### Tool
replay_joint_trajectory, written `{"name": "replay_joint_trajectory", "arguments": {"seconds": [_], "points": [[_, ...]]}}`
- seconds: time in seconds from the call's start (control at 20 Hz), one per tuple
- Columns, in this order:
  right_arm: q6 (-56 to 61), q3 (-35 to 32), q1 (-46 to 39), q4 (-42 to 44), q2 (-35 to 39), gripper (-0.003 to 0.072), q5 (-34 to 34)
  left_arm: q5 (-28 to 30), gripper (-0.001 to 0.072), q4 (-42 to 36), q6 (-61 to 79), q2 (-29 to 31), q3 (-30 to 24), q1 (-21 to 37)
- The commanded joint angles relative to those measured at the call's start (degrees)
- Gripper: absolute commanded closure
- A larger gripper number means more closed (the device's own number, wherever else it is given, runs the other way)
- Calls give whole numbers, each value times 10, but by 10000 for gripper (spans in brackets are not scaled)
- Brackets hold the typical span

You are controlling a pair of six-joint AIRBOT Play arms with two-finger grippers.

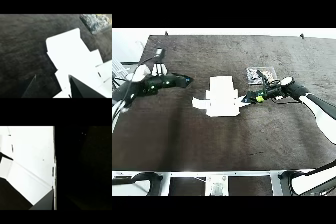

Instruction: Fold the box and place the chain.

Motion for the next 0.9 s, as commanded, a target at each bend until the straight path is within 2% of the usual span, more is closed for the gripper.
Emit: {"name": "replay_joint_trajectory", "arguments": {"seconds": [0.0, 0.15, 0.3, 0.85], "points": [[0, 0, 0, 1, 0, 676, -8, -112, 235, 164, -159, -127, 167, -26], [-22, 0, 1, 14, 1, 677, -27, -155, 236, 195, -198, -194, 262, -50], [-29, -5, 2, 16, 2, 678, -30, -163, 235, 193, -213, -237, 303, -56], [-44, -6, 13, 18, 2, 677, -38, -186, 235, 127, -174, -290, 311, -62]]}}
